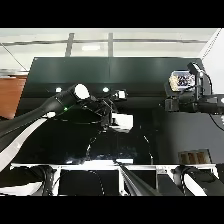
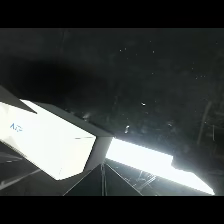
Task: Fold the box and place the chain.
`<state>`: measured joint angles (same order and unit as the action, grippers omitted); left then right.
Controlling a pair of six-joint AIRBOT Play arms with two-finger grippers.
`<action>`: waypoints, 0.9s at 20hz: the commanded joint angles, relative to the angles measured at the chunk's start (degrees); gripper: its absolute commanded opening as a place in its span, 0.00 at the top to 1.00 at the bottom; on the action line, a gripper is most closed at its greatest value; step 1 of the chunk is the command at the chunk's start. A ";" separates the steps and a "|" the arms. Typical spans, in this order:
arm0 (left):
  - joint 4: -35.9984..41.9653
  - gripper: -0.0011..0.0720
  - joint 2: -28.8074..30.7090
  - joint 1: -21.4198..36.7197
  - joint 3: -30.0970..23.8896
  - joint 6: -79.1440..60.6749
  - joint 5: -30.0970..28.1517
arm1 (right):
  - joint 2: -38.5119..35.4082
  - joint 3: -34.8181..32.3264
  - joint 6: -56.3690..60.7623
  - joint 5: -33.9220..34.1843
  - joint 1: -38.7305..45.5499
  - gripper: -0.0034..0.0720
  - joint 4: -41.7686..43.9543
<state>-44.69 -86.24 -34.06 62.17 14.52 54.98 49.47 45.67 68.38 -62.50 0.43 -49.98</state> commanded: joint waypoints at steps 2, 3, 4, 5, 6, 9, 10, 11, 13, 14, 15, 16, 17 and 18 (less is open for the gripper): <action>-0.94 0.01 -0.72 -0.09 0.44 0.59 0.83 | -0.04 0.02 -0.02 0.20 0.04 0.94 -0.04; -0.94 0.01 -0.72 -0.15 0.44 0.59 1.09 | -0.02 0.02 -0.04 0.20 0.04 0.94 -0.04; -0.94 0.01 -0.72 -0.22 0.44 0.42 1.11 | -0.04 0.02 -0.02 0.22 0.04 0.94 -0.04; -0.96 0.01 -0.72 -0.33 0.44 0.09 1.11 | -0.04 0.02 -0.02 0.22 0.04 0.94 -0.04; -1.07 0.01 -0.72 -0.50 0.44 -0.24 1.11 | -0.04 0.02 -0.02 0.22 0.04 0.94 -0.04; -1.36 0.01 -0.76 -1.70 0.44 -1.25 0.94 | -0.04 0.02 -0.02 0.22 0.04 0.94 -0.04; -1.68 0.01 -0.79 -2.16 0.42 -1.79 0.81 | -0.04 0.02 -0.02 0.20 0.04 0.94 -0.02; -2.69 0.01 -0.79 -2.54 0.42 -2.43 0.72 | -0.04 0.02 -0.02 0.20 0.04 0.94 -0.02; -5.38 0.01 -0.83 -3.50 0.39 -2.38 0.15 | -0.02 0.02 -0.02 0.22 0.04 0.94 -0.02; -6.14 0.01 -0.83 -3.87 0.33 -2.40 -0.44 | -0.02 0.02 -0.02 0.22 0.04 0.94 -0.02; -6.47 0.01 -0.85 -4.22 0.31 -2.38 -0.87 | -0.04 0.02 -0.02 0.26 0.04 0.94 -0.02; -7.26 0.01 -1.05 -4.72 0.31 -2.40 -1.07 | -0.04 0.02 0.00 0.35 0.04 0.94 -0.02; -8.31 0.01 -1.49 -5.22 0.31 -2.40 -1.09 | -0.04 0.02 0.00 0.44 0.04 0.94 -0.02; -9.22 0.01 -2.05 -5.70 0.31 -2.38 -1.09 | -0.04 0.02 0.00 0.57 0.04 0.94 -0.02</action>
<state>-50.98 -87.53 -38.54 62.50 12.38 54.46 49.47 45.67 68.36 -62.22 0.43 -50.02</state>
